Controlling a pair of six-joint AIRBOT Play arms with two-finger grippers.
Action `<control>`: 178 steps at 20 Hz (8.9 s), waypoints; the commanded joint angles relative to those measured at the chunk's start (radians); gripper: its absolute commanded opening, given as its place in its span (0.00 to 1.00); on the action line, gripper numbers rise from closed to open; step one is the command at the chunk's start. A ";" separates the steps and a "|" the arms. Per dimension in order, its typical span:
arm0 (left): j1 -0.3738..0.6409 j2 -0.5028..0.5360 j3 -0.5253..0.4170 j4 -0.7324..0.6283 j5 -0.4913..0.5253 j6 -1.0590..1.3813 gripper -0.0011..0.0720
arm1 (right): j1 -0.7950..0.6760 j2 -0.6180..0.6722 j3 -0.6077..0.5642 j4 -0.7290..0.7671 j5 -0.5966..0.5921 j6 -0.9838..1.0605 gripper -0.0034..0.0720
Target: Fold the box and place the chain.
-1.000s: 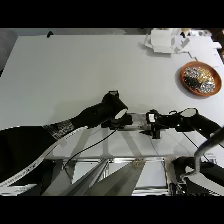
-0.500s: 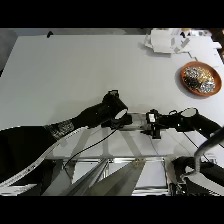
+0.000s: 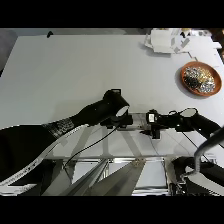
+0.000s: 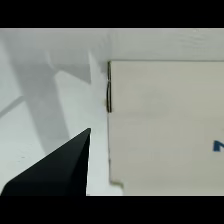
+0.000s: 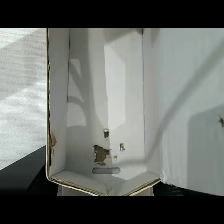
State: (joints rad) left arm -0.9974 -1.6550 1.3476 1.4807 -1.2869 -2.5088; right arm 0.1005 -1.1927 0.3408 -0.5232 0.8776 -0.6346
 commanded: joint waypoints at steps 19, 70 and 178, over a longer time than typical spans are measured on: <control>-0.016 -0.120 0.049 -0.029 -0.033 0.037 0.02 | 0.000 0.000 0.000 0.000 0.001 0.001 0.57; 0.380 0.169 -0.619 -1.033 0.476 2.801 0.98 | 0.000 0.000 0.000 0.000 0.001 0.001 0.57; 0.316 0.167 -0.633 -1.080 0.504 2.796 0.22 | -0.002 0.460 0.071 -0.254 0.140 0.548 0.07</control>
State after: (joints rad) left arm -0.6823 -1.4887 0.7147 0.4000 -0.7826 0.2874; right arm 0.0986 -0.7860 0.3931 -0.5800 0.9199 -0.0864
